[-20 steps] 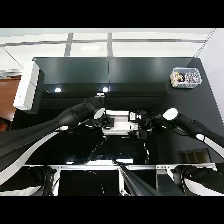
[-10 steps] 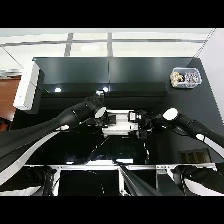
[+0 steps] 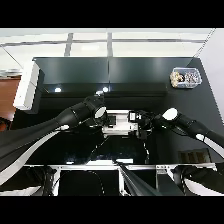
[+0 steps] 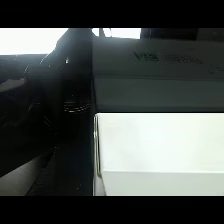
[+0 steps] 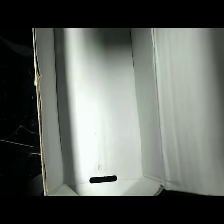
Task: Fold the box and place the chain.
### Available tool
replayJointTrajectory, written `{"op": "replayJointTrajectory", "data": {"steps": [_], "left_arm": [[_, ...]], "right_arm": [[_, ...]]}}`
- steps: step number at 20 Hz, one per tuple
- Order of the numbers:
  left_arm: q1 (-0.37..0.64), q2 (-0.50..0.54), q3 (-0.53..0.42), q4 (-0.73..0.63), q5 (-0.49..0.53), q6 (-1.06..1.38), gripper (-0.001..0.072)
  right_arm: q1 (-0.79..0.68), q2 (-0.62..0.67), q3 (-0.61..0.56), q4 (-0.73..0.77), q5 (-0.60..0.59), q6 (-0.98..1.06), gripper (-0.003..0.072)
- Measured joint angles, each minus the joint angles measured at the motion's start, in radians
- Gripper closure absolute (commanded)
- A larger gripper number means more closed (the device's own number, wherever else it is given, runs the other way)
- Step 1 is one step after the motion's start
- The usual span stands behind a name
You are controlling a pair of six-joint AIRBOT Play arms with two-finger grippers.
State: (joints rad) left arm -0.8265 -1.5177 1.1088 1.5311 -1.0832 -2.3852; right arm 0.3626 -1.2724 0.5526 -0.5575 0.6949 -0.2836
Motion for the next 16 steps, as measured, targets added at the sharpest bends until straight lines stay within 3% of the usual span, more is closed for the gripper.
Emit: {"op": "replayJointTrajectory", "data": {"steps": [2,3,5,7,9,14,15,16], "left_arm": [[0.0,0.0,0.0,0.0,0.0,0.0,0.014],[0.0,0.0,0.0,0.0,0.0,0.0,0.0177],[0.0,-0.002,0.0,0.0,0.005,0.0,0.0435],[0.0,-0.002,0.0,0.001,0.016,0.003,0.0448],[0.0,-0.003,0.0,0.0,0.02,0.003,0.0683],[0.0,-0.003,0.0,0.001,0.022,0.015,0.0683],[0.0,-0.003,0.0,0.0,0.023,0.018,0.0683],[0.0,-0.003,0.0,0.0,0.026,0.02,0.0683]], "right_arm": [[0.0,0.0,0.0,0.0,0.0,0.0,0.0212],[0.0,0.0,0.0,0.0,0.0,0.0,0.0212],[0.0,0.0,0.0,0.0,0.0,-0.001,0.0212],[0.0,0.0,0.0,0.0,0.0,-0.001,0.0212],[0.0,0.0,0.0,0.0,0.0,-0.001,0.0212],[0.0,0.0,0.0,0.0,-0.001,-0.001,0.0198],[0.0,0.0,0.0,0.001,-0.001,0.0,0.006],[0.0,0.0,0.0,0.002,-0.002,0.002,-0.0006]]}}
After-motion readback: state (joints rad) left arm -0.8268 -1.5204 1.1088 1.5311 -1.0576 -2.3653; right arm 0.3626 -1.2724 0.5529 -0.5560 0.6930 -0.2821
